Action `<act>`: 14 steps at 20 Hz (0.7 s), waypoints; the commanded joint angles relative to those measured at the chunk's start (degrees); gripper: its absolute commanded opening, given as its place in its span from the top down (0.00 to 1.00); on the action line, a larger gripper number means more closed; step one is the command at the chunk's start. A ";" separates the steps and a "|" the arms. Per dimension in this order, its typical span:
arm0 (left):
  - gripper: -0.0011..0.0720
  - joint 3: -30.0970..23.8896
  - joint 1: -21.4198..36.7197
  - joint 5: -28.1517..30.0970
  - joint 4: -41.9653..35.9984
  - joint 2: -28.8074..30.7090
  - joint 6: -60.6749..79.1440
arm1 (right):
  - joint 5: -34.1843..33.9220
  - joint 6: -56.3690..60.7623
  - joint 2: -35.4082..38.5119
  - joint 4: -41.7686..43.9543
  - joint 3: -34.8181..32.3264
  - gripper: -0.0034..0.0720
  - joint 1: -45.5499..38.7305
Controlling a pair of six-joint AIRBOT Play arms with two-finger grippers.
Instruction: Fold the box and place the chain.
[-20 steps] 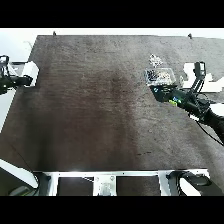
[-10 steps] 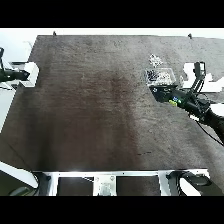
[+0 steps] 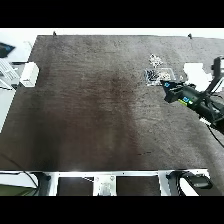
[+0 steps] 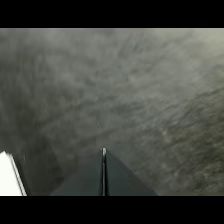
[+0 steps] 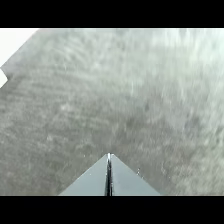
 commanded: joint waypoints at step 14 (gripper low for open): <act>0.97 -64.61 0.02 12.55 -11.80 61.24 15.13 | -0.02 15.78 20.17 -22.08 -8.83 0.95 -0.04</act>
